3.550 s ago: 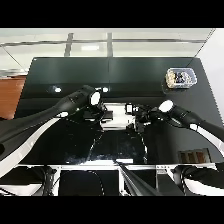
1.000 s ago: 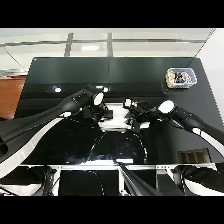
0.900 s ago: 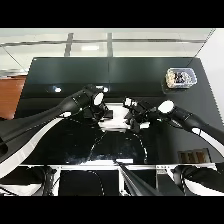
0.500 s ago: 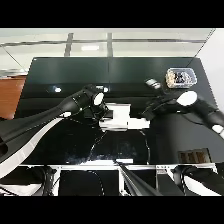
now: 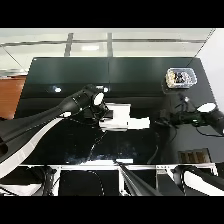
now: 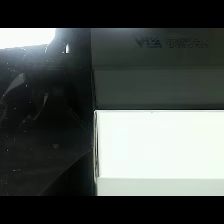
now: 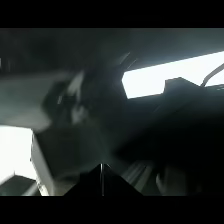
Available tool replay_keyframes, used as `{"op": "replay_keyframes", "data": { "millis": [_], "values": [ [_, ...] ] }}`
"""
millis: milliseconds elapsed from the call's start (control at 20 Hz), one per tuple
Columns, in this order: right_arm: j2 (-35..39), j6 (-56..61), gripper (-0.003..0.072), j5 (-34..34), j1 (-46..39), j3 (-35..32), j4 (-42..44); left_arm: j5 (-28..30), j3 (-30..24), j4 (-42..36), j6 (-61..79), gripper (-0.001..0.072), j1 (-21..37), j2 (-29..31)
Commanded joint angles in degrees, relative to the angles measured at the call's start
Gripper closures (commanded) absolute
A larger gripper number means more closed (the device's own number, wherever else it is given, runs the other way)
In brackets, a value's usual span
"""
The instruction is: Fold the box and place the chain.
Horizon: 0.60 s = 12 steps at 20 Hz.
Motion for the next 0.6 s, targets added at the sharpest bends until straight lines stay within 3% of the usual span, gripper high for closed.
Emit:
{"op": "replay_keyframes", "data": {
  "millis": [0, 50, 150, 200, 250, 300, 550],
  "values": [
    [-4.3, -11.0, 0.0672, -2.8, 8.6, -1.0, 14.5, 0.1, 0.0, 0.0, 0.0, 0.0685, 0.0, 0.0],
    [-4.9, -12.6, 0.0671, -3.2, 11.0, -0.5, 18.4, 0.2, 0.0, 0.0, 0.0, 0.0685, 0.0, 0.0],
    [-5.2, -13.2, 0.0657, -2.5, 13.5, 2.1, 17.9, 0.2, 0.0, 0.0, 0.0, 0.0685, 0.0, 0.0],
    [-5.2, -13.1, 0.0463, -0.6, 13.6, 3.8, 16.5, 0.1, 0.0, 0.0, 0.0, 0.0685, 0.0, 0.0],
    [-5.2, -13.1, 0.0148, 1.9, 13.6, 5.4, 15.7, 0.1, 0.0, 0.0, 0.0, 0.0685, 0.0, 0.0],
    [-5.2, -13.1, -0.0009, 3.6, 13.6, 6.6, 15.4, 0.1, 0.0, 0.0, 0.0, 0.0685, 0.0, 0.0],
    [-5.2, -9.9, -0.0006, 1.8, 17.8, 7.4, 15.3, 0.1, 0.0, 0.0, 0.0, 0.0685, 0.0, 0.0]
  ]
}}
